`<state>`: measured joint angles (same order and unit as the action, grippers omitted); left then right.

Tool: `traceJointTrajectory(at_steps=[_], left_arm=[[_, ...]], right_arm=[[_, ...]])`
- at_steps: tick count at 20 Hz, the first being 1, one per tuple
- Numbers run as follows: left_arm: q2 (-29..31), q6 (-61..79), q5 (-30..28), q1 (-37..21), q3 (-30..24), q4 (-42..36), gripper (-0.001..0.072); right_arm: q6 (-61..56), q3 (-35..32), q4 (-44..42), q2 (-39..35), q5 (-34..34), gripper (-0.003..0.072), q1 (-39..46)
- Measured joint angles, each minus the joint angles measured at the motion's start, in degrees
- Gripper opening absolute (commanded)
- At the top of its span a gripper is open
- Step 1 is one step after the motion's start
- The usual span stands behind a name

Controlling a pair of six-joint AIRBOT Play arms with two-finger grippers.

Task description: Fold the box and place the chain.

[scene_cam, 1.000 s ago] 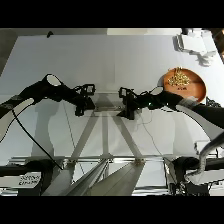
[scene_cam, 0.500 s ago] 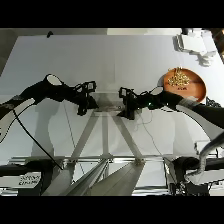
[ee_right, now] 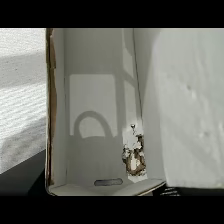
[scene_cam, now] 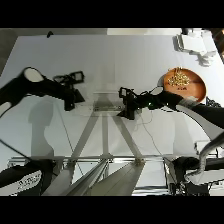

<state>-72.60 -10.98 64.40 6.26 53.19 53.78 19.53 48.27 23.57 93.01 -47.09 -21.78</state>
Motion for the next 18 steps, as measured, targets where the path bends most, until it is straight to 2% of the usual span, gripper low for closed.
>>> traceJointTrajectory(at_steps=[3, 7, 12, 18], left_arm=[[5.1, -13.5, 0.3, -6.1, -1.1, 2.5, 0.0003], [7.1, -32.9, -2.1, -10.9, -6.0, 3.8, 0.0004], [5.2, -47.6, -4.7, -9.0, -13.9, 4.0, 0.0004], [1.7, -54.3, -7.8, -3.1, -16.9, 0.7, 0.0003]], right_arm=[[0.0, 0.0, 0.0, 0.0, 0.0, 0.0401, 0.0], [0.0, 0.0, 0.0, 0.0, 0.0, 0.0401, 0.0], [0.0, 0.0, 0.0, 0.0, 0.0, 0.0401, 0.0], [0.0, 0.0, 0.0, 0.0, 0.0, 0.0401, 0.0]])
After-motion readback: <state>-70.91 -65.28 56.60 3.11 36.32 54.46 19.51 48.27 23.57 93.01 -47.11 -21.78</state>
